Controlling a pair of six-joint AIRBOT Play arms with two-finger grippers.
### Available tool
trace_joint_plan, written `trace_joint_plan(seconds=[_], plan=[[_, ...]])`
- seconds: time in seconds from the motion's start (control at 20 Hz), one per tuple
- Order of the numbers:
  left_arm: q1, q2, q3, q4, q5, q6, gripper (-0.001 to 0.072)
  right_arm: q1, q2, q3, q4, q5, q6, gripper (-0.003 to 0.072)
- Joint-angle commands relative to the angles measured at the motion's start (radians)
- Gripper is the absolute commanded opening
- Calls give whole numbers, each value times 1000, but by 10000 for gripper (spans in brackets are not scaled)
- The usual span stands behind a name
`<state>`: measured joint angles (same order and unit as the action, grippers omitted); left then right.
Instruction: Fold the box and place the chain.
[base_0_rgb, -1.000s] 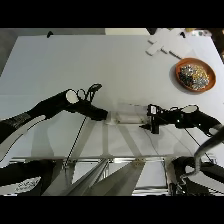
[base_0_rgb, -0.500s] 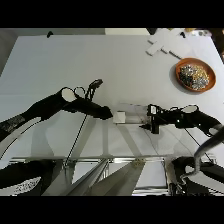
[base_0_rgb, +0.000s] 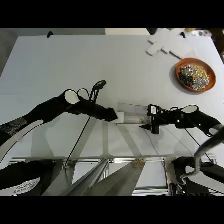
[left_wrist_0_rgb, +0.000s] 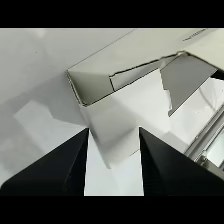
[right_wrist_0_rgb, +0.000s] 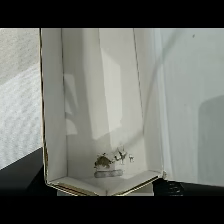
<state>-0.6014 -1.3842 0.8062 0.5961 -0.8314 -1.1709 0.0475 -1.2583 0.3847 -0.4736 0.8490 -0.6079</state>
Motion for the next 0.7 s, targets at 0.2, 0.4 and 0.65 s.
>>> trace_joint_plan(seconds=[0.2,0.4,0.65], plan=[[-51,1,2,-5,99,-61,465,0,0,0,0,0,0,316],[-82,-17,39,84,102,-168,465,0,0,0,0,0,0,316],[-123,-55,102,204,103,-307,464,0,0,0,0,0,0,316]])
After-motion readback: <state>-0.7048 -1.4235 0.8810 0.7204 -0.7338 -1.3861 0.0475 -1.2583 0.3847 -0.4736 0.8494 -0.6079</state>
